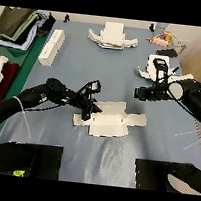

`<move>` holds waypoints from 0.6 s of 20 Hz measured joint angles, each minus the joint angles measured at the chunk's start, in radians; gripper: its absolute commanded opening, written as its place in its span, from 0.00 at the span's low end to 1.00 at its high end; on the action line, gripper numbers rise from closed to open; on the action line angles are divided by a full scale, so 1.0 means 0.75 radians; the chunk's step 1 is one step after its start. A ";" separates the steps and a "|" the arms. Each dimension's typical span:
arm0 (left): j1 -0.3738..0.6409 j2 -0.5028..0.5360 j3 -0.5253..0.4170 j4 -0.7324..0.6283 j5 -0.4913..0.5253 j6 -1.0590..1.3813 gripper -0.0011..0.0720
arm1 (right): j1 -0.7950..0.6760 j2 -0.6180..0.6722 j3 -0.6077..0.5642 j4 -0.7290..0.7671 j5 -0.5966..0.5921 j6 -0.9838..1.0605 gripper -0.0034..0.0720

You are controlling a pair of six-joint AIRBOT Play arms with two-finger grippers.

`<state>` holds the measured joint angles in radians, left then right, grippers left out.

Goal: Fold the box.

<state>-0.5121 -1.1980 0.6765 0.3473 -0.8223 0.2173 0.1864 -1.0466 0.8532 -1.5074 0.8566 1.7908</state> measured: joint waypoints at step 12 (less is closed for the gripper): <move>0.000 -0.096 0.074 0.091 -0.019 -0.021 0.03 | 0.000 0.000 0.000 0.002 -0.002 0.000 0.34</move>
<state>-0.5121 -1.2701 0.7322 0.4152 -0.8364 0.2012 0.1864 -1.0466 0.8532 -1.5059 0.8551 1.7908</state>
